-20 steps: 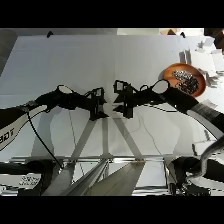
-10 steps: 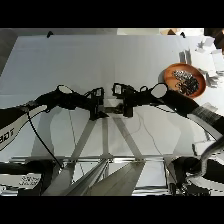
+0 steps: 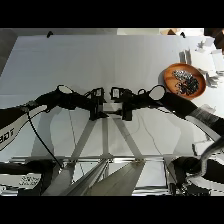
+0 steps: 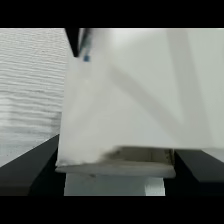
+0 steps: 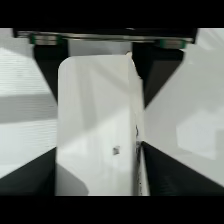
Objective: Fold the box and place the chain.
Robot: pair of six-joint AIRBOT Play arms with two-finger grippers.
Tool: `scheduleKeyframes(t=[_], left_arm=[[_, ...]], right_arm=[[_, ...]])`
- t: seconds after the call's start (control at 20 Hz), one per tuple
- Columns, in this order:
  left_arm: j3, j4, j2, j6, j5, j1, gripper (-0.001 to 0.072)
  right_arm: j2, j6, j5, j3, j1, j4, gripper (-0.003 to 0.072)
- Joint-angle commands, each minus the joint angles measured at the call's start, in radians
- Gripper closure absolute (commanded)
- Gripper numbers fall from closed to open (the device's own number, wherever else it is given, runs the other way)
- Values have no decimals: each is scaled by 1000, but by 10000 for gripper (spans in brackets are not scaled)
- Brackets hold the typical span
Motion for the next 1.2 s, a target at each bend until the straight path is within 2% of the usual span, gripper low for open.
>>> scheduleKeyframes(t=[0.0,0.1,0.15,0.25,0.3,0.4,0.45,0.55,0.7,0.9,1.05,1.15], left_arm=[[0,-1,0,-1,2,0,432],[0,-1,0,-1,2,1,432],[0,-1,0,-1,2,1,432],[0,-1,0,-1,2,1,432],[0,-1,0,-1,2,1,432],[0,-1,0,-1,2,1,432],[0,-1,0,-1,2,0,432],[0,-1,0,-1,2,1,432],[0,-1,0,-1,2,0,432],[0,-1,0,-1,2,0,432],[0,-1,0,-1,2,0,432],[0,-1,0,-1,2,0,432]], right_arm=[[16,0,69,0,-4,12,89],[51,0,111,3,-42,77,105],[65,0,158,17,-63,97,163],[72,33,253,69,-90,100,163],[72,62,257,89,-94,101,164],[71,70,204,101,-97,99,184],[66,70,186,101,-97,98,239],[45,72,171,101,-97,98,268],[-13,72,179,101,-96,93,268],[-55,72,132,101,-96,72,269],[-55,80,117,101,-96,29,283],[-55,80,116,101,-89,21,320]])
